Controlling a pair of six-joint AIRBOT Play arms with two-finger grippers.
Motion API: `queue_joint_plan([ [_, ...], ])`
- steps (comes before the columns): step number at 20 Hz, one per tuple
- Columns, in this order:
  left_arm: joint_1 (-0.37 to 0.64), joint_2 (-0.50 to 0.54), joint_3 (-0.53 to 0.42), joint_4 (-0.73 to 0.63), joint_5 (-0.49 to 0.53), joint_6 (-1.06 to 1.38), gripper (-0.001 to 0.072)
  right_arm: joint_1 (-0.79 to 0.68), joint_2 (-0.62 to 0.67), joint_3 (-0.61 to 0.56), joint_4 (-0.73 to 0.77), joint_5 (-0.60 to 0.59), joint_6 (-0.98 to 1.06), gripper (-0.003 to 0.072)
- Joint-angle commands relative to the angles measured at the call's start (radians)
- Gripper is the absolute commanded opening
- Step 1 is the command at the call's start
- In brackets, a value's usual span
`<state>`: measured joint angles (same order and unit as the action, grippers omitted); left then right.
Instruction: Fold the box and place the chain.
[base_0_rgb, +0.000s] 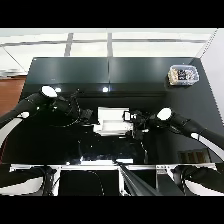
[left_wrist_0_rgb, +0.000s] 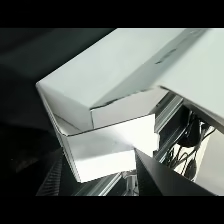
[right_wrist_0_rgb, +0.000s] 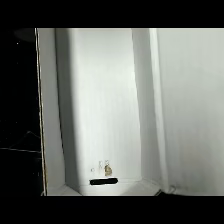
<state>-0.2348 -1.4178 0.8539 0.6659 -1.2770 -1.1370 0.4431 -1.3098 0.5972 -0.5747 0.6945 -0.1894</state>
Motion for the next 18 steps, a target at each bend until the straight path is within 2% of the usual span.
queue_joint_plan([
  [1,-0.011,0.0,0.008,0.055,0.003,-0.06,0.0503,0.0,0.0,0.0,0.001,0.001,0.002,0.0189],
  [7,-0.115,0.0,0.021,0.072,0.145,-0.139,0.0503,0.0,0.0,0.0,0.001,0.0,0.002,0.0189],
  [9,-0.156,0.0,0.048,0.158,0.185,-0.264,0.0503,0.0,0.0,0.0,0.001,0.0,0.002,0.0189],
  [12,-0.217,0.0,0.101,0.311,0.194,-0.416,0.0502,0.0,0.0,0.0,0.001,0.0,0.002,0.0189],
  [18,-0.322,0.0,0.159,0.439,0.18,-0.562,0.0485,0.0,0.0,0.0,0.001,0.0,0.002,0.0189],
])
